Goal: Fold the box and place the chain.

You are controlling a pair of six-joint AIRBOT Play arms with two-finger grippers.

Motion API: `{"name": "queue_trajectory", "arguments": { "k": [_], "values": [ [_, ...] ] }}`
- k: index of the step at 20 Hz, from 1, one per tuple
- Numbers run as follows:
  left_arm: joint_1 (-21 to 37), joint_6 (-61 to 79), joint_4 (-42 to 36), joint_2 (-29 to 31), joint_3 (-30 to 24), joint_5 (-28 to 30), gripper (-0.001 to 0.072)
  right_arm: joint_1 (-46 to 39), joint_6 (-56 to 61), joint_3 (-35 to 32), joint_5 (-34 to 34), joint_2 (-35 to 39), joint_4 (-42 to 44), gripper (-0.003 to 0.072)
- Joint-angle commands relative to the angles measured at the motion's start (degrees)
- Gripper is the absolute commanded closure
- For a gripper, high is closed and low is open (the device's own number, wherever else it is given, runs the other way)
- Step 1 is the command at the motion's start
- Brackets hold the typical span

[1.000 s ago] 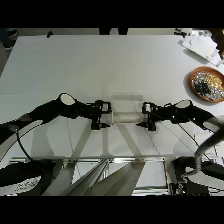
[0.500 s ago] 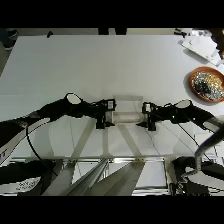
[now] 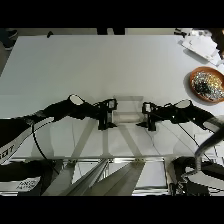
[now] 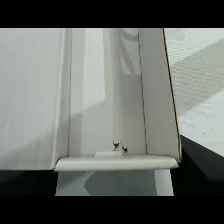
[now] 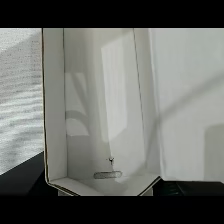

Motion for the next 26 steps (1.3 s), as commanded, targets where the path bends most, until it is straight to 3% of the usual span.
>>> {"name": "queue_trajectory", "arguments": {
  "k": [1,4,5,13,14,26],
  "values": [
    [0.0,-0.7,-0.4,-1.0,0.0,-0.4,0.012,0.0,0.1,0.0,0.0,0.0,0.0,0.0254],
    [0.0,-1.0,-0.4,-0.9,0.0,-1.0,0.0111,0.0,0.1,0.0,0.0,0.0,0.0,0.0254],
    [0.3,-2.0,-0.4,-1.0,0.0,-1.1,0.0072,0.0,0.1,0.0,0.0,0.0,0.0,0.0254],
    [1.0,-4.5,0.4,-1.0,-0.3,-2.2,0.0054,0.0,0.1,0.0,0.0,0.0,0.0,0.0254],
    [1.3,-4.5,0.5,-0.9,-0.6,-2.3,0.0015,0.0,0.1,0.0,0.0,0.0,0.0,0.0254],
    [0.8,1.2,-3.4,0.1,-1.5,-1.7,0.0017,0.0,0.1,0.0,0.0,0.0,0.0,0.0255]
  ]
}}
